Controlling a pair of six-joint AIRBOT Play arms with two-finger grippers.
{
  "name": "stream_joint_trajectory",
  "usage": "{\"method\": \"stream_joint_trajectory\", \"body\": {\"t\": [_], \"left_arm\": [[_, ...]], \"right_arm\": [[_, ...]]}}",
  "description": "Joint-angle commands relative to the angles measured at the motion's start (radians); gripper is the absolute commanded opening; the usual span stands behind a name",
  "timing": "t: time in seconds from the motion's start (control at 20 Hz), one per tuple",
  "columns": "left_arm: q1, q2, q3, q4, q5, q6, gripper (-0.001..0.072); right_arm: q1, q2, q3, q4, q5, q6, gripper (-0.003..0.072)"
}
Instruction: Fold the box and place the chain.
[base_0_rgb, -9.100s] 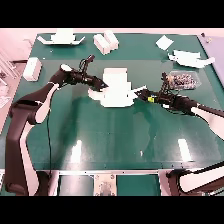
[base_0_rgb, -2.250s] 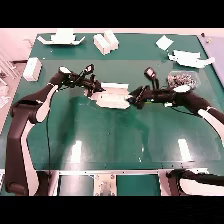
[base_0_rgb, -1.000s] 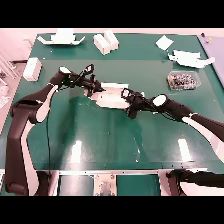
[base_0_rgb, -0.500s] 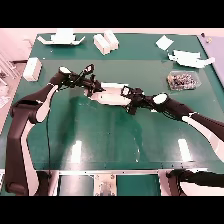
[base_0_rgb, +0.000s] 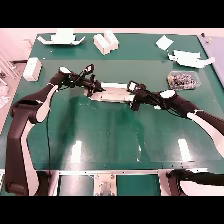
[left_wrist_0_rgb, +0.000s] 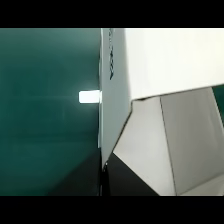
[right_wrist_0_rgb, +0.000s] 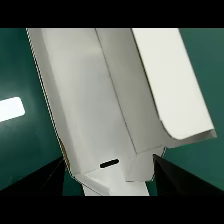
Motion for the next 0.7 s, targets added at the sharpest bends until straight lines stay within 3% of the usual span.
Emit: {"method": "stream_joint_trajectory", "body": {"t": [0.0,0.3,0.65], "left_arm": [[0.000,0.000,0.000,0.000,-0.003,0.000,0.0026],[0.000,0.000,0.000,0.000,-0.003,0.000,0.0026],[0.000,0.000,0.000,0.000,-0.003,0.000,0.0026]], "right_arm": [[-0.013,-0.005,0.003,0.050,0.008,-0.058,0.0617],[-0.049,-0.096,0.063,0.084,0.085,-0.075,0.0617],[-0.094,-0.112,0.127,0.081,0.171,-0.093,0.0617]]}}
